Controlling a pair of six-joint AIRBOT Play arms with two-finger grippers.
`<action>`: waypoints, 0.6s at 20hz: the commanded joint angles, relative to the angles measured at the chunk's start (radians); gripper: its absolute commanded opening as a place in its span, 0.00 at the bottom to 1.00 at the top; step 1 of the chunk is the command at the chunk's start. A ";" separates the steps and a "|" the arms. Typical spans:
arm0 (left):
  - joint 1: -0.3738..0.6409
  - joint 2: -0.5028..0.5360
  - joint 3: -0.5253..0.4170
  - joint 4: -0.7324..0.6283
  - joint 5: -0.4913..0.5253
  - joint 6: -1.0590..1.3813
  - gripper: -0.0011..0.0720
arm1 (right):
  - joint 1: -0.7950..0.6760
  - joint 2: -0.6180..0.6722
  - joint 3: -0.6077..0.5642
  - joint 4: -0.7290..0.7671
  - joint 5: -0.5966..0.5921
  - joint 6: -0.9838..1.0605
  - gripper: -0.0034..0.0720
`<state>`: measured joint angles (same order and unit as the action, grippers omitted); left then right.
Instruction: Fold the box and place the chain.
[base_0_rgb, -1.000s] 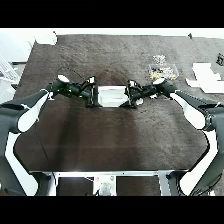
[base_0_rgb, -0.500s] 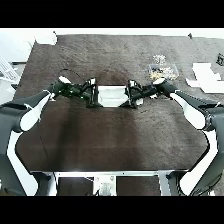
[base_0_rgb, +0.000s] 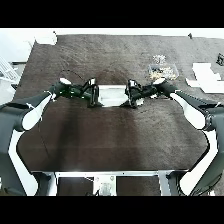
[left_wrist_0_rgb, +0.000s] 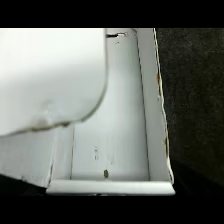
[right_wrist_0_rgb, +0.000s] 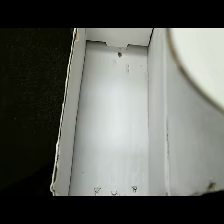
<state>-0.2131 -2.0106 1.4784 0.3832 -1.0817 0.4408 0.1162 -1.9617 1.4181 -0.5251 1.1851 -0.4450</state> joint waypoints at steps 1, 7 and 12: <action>0.000 -0.006 0.000 -0.025 0.004 0.018 1.00 | 0.001 0.000 0.000 0.000 0.002 0.000 0.82; 0.000 -0.006 0.000 -0.026 0.001 0.024 0.98 | 0.001 0.000 0.000 0.000 0.002 0.000 0.82; 0.000 -0.007 0.000 -0.002 0.022 0.025 0.98 | 0.001 0.000 0.000 0.000 0.002 0.000 0.82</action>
